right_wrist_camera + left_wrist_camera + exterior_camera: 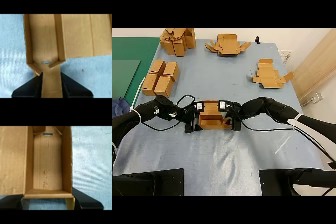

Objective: Fold the box.

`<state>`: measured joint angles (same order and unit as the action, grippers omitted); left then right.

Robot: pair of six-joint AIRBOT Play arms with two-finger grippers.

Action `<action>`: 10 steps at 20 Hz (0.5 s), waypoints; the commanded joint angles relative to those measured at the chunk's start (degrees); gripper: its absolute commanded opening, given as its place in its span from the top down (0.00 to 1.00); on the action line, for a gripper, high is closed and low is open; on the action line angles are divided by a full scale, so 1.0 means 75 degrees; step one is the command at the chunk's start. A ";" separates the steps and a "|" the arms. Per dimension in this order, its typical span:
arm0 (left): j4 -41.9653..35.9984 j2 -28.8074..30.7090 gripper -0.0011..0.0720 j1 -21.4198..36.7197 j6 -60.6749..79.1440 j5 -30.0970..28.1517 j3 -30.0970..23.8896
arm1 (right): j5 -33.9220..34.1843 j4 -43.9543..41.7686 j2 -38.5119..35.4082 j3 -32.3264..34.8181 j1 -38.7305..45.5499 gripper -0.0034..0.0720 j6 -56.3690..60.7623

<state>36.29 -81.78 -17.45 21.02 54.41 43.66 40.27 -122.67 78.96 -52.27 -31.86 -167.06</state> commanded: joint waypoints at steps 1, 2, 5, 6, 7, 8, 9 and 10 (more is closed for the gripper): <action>-0.0012 0.0003 0.76 0.0006 -0.0006 -0.0003 0.0003 | -0.0117 -0.0283 0.0017 -0.0006 -0.0227 0.51 -0.0134; -0.0012 0.0003 0.76 0.0006 -0.0006 -0.0003 0.0003 | -0.0119 -0.0358 0.0041 -0.0006 -0.0245 0.52 -0.0134; -0.0012 0.0003 0.76 0.0006 -0.0006 -0.0003 0.0003 | -0.0137 -0.0595 0.0154 -0.0006 -0.0353 0.60 -0.0137; -0.0012 0.0003 0.76 0.0006 -0.0006 -0.0003 0.0003 | -0.0192 -0.0603 0.0198 -0.0006 -0.0420 0.60 -0.0137; -0.0012 0.0003 0.76 0.0006 -0.0006 -0.0003 0.0003 | -0.0318 -0.0618 0.0245 -0.0006 -0.0490 0.70 -0.0137; -0.0012 0.0003 0.76 0.0006 -0.0006 -0.0003 0.0003 | -0.0498 -0.0635 0.0286 -0.0006 -0.0571 0.76 -0.0137; -0.0012 0.0003 0.76 0.0006 -0.0006 -0.0003 0.0003 | -0.0731 -0.0635 0.0326 -0.0006 -0.0653 0.76 -0.0137; -0.0012 0.0003 0.76 0.0006 -0.0006 -0.0006 0.0003 | -0.0938 -0.0659 0.0361 -0.0006 -0.0726 0.76 -0.0137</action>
